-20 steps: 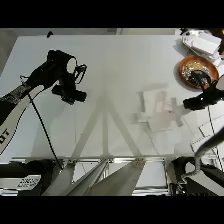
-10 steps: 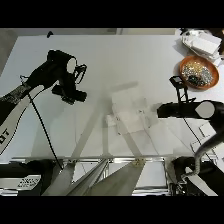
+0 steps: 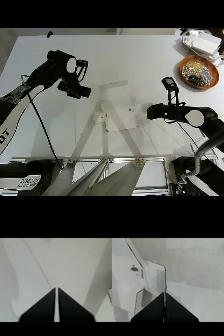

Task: Fold the box and place the chain.

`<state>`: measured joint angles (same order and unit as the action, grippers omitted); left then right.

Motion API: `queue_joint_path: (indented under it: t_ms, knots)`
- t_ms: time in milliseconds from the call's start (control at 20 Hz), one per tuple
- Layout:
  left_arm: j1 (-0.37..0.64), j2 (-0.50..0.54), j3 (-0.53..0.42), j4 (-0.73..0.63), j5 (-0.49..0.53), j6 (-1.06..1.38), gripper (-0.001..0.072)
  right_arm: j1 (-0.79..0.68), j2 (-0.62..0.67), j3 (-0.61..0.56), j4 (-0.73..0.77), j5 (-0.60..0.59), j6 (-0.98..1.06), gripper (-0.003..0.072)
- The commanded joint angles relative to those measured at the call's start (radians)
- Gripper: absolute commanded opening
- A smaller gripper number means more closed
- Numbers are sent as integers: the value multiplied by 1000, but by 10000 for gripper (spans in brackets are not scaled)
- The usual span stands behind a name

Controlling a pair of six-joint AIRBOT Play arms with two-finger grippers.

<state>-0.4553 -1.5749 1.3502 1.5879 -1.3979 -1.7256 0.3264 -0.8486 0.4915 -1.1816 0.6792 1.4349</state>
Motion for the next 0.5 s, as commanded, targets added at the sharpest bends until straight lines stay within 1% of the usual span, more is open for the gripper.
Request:
queue_joint_path:
  t_ms: [0, 50, 100, 150, 200, 300, 350, 400, 450]
  knots:
    - [0, -10, 0, -29, 107, 161, 606, 11, 1, -1, 1, -7, 8, 20]
    - [-1, -19, 0, -35, 103, 215, 609, 11, 1, -1, 1, -7, 8, 20]
    - [-1, -24, 0, -32, 100, 238, 508, 11, 1, -1, 1, -7, 8, 20]
    - [0, -27, 0, -13, 108, 244, 260, 11, 1, -1, 1, -6, 8, 20]
    - [0, -29, 0, -14, 158, 242, 102, 11, 1, -1, 1, -6, 8, 21]
    - [0, -31, 0, -70, 201, 330, 388, 11, 1, -1, 0, -6, 8, 21]
    - [9, -30, 0, -111, 205, 422, 392, 11, 1, -1, 0, -6, 8, 21]
    - [28, -30, 0, -187, 189, 531, 413, 11, 1, -1, 1, -6, 8, 21]
    - [62, -30, 0, -318, 163, 638, 453, 11, 1, -1, 0, -6, 7, 21]
